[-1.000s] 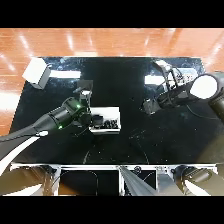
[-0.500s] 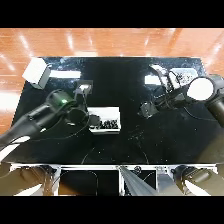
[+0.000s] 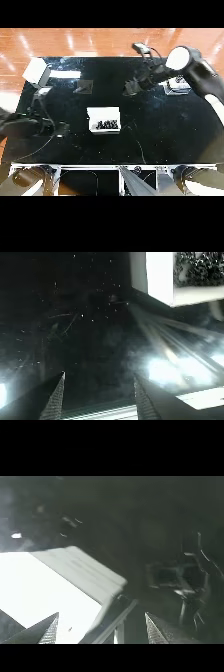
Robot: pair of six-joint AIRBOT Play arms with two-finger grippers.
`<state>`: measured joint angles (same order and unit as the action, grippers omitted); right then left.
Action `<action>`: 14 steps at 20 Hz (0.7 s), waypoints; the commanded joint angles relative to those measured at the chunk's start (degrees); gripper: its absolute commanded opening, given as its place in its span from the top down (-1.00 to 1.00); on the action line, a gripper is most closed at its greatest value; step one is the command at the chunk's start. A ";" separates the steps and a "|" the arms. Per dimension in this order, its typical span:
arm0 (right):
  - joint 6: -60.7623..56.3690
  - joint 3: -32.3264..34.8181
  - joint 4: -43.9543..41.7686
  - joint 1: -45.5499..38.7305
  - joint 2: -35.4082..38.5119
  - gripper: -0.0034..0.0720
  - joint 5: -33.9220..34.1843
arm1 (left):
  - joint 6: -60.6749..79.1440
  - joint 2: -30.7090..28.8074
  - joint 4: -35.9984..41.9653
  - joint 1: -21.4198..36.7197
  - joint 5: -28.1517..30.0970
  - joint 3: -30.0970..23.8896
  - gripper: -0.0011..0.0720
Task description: Fold the box and place the chain.
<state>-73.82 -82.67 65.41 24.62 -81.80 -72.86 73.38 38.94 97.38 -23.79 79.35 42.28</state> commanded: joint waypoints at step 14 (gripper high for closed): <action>28.00 -5.25 2.32 14.29 -10.19 -0.57 -7.91 | 14.82 1.68 14.53 11.76 -1.51 -3.04 -0.51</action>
<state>-46.72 -87.83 63.13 36.51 -90.30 -82.17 87.70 39.68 110.19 -10.76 79.40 39.29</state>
